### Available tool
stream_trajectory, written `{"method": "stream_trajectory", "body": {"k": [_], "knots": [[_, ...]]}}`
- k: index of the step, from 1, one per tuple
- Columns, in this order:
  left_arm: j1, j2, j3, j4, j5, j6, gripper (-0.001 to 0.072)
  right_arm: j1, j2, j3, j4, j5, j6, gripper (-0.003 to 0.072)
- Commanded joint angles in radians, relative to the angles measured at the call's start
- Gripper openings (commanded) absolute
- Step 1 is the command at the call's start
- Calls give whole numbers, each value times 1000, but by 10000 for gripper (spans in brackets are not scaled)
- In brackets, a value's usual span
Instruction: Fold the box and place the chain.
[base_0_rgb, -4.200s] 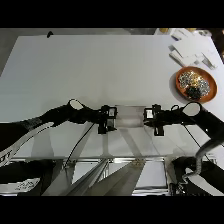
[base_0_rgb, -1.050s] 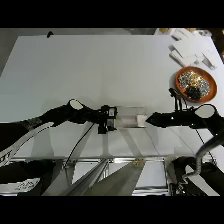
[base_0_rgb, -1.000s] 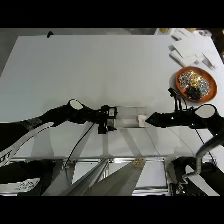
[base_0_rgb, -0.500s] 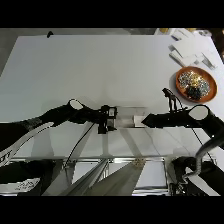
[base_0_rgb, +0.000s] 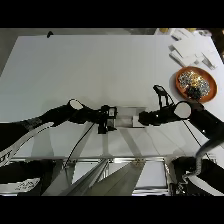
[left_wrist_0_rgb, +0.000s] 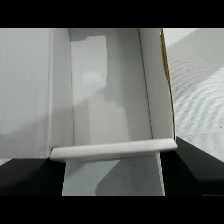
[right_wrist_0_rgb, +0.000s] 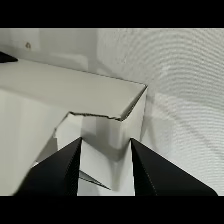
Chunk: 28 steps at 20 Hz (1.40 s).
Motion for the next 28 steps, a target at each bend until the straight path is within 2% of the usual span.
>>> {"method": "stream_trajectory", "body": {"k": [1, 7, 14, 17, 21, 22, 23, 26, 28], "knots": [[0, 0, -1, 0, 0, 0, 9, 60, -47, 34, -107, 10, 151, 347], [0, 0, -1, 0, 0, 0, 9, 126, -95, 56, -288, 19, 308, 336], [0, 0, -1, 0, 0, 1, 9, 222, -199, 142, -299, 36, 352, 334], [0, 0, -1, 0, 0, 0, 9, 240, -220, 142, -343, 53, 381, 286], [0, 0, -1, 0, 0, 0, 9, 240, -223, 142, -361, 69, 381, 133], [0, 0, -1, 0, 0, 0, 9, 240, -223, 142, -367, 77, 382, 52], [0, 0, -1, 0, 0, 0, 9, 240, -223, 142, -373, 80, 389, 19], [0, 0, -1, 0, 0, 0, 9, 240, -224, 142, -391, 80, 412, 21], [0, 0, -1, 0, 0, 0, 9, 240, -226, 142, -392, 73, 412, 248]]}}
